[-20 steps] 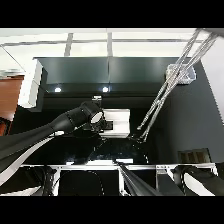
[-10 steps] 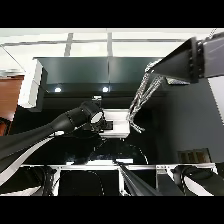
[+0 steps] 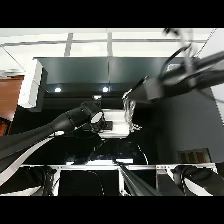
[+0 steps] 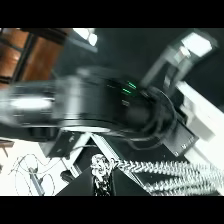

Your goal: Fold the box and place the chain.

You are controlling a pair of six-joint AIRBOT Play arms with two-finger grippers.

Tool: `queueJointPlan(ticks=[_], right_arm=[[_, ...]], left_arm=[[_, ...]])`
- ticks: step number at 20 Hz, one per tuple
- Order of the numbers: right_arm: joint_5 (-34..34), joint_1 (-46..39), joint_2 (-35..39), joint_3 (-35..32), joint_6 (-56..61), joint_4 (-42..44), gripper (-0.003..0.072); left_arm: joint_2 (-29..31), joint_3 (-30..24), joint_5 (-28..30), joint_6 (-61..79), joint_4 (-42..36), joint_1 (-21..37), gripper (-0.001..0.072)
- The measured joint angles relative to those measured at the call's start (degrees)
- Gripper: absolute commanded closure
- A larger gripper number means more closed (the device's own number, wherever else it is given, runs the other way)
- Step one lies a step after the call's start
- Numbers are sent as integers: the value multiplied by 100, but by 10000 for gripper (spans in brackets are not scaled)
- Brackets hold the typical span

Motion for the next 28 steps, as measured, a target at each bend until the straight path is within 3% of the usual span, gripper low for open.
queueJointPlan(ticks=[8,9,10,13,18,21,22,23,24,28], right_arm=[[-1263,195,0,-2057,-11,-107,664],[-1388,212,0,-2251,2,-131,458],[-1550,227,0,-2437,13,-131,313],[-1757,195,15,-2739,-2,-214,314],[-1309,-448,415,-3038,-503,-1036,314],[-1799,-592,734,-3665,-1071,-1523,308],[-2142,-555,793,-3908,-1443,-1545,287],[-2455,-476,828,-4127,-1930,-1547,35],[-2741,-374,852,-4286,-2448,-1543,-34],[-3744,-44,793,-4605,-4540,-1541,-34]], left_arm=[[0,0,-9,0,0,0,680],[0,0,-9,0,0,0,679],[0,0,-11,0,2,0,680],[0,0,-13,0,2,0,680],[0,0,-15,0,2,0,679],[0,0,-17,0,2,0,680],[0,0,-17,0,2,0,680],[0,0,-15,0,4,0,680],[0,0,-17,0,4,0,679],[0,0,-17,0,13,0,679]])
